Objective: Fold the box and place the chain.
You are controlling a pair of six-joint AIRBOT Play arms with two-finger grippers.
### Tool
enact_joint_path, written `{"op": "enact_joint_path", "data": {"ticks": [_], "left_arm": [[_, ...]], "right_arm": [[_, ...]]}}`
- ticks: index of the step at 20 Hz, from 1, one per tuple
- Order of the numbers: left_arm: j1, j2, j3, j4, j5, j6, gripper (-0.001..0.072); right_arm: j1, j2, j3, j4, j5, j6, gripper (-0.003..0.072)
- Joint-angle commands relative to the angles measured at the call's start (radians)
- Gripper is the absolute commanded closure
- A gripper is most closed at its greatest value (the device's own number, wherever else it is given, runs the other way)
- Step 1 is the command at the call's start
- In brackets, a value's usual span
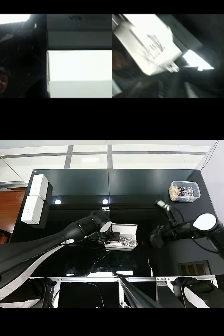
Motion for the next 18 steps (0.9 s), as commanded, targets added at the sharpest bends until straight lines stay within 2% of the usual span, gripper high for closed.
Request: {"op": "enact_joint_path", "data": {"ticks": [1, 4, 5, 6, 7, 9, 10, 13, 14, 15, 16, 17, 18], "left_arm": [[0.000, 0.000, 0.000, 0.000, 0.000, 0.000, 0.0681], [0.000, 0.000, 0.000, 0.000, 0.000, 0.000, 0.0681], [0.000, 0.000, 0.000, 0.000, 0.000, 0.000, 0.0681], [0.000, 0.000, 0.000, 0.000, 0.000, 0.000, 0.0681], [0.000, 0.000, 0.000, 0.000, 0.000, 0.000, 0.0681], [0.000, 0.000, 0.000, 0.000, 0.000, 0.000, 0.0681], [0.000, 0.000, 0.000, 0.000, 0.000, 0.000, 0.0681], [0.000, 0.000, 0.000, 0.000, 0.000, 0.000, 0.0681], [0.000, 0.000, 0.000, 0.000, 0.000, 0.000, 0.0681], [0.000, 0.000, 0.000, 0.000, 0.000, 0.000, 0.0681], [0.000, 0.000, 0.000, 0.000, 0.000, 0.000, 0.0681], [0.000, 0.000, 0.000, 0.000, 0.000, 0.000, 0.0681], [0.000, 0.000, 0.000, 0.000, -0.001, 0.000, 0.0681]], "right_arm": [[0.024, -0.017, -0.112, -0.097, -0.174, -0.278, -0.0011], [0.111, -0.068, -0.148, -0.036, -0.265, -0.676, -0.0009], [0.128, -0.098, -0.148, 0.048, -0.285, -0.788, 0.0064], [0.138, -0.123, -0.148, 0.123, -0.294, -0.886, 0.0105], [0.138, -0.151, -0.148, 0.202, -0.293, -0.970, 0.0106], [0.141, -0.186, -0.148, 0.262, -0.313, -1.047, 0.0107], [0.144, -0.198, -0.148, 0.254, -0.333, -1.048, 0.0208], [0.151, -0.210, -0.148, 0.231, -0.343, -1.048, 0.0231], [0.151, -0.210, -0.148, 0.228, -0.345, -1.043, 0.0396], [0.151, -0.210, -0.148, 0.228, -0.346, -1.029, 0.0450], [0.151, -0.210, -0.148, 0.227, -0.350, -1.005, 0.0466], [0.150, -0.209, -0.148, 0.223, -0.352, -0.979, 0.0664], [0.150, -0.205, -0.145, 0.198, -0.352, -0.951, 0.0668]]}}
